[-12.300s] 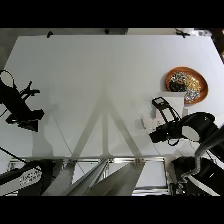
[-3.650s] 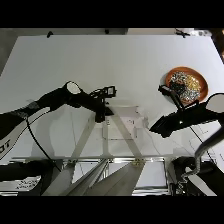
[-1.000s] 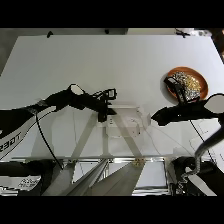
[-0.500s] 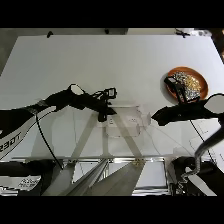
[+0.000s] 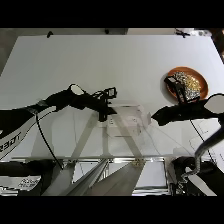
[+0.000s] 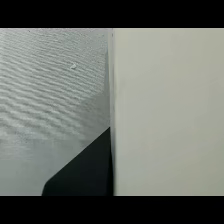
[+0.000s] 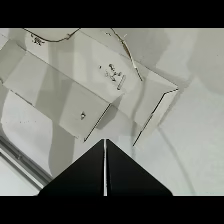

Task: Fold the box and place the chain.

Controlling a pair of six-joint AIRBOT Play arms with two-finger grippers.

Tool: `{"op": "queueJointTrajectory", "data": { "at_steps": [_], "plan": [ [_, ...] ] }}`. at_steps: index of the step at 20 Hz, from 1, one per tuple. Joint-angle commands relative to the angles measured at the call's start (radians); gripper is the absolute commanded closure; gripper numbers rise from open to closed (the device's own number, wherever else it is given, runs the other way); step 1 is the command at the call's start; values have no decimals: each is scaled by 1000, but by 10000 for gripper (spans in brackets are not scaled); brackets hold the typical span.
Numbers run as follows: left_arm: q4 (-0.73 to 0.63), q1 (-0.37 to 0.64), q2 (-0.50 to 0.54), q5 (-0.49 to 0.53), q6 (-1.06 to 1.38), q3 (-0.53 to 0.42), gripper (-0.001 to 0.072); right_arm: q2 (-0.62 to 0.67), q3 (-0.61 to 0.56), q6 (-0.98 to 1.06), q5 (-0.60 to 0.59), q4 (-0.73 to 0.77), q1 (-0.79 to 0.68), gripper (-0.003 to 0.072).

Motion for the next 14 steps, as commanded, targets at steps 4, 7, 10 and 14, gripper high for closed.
{"op": "queueJointTrajectory", "data": {
  "at_steps": [4, 7, 10, 14],
  "plan": [
    [-46, 0, 3, 30, 2, 0, 707, 1, 0, 0, -26, -4, -1, 675],
    [-26, 0, 2, 17, 2, 0, 705, 1, 0, 0, -26, -5, -1, 675],
    [-24, 0, 2, -15, 2, 0, 684, 1, 0, 0, -26, -5, -1, 675],
    [-22, 0, 2, -31, 3, 0, 535, 1, 0, 0, -25, -5, -1, 675]
  ]
}}
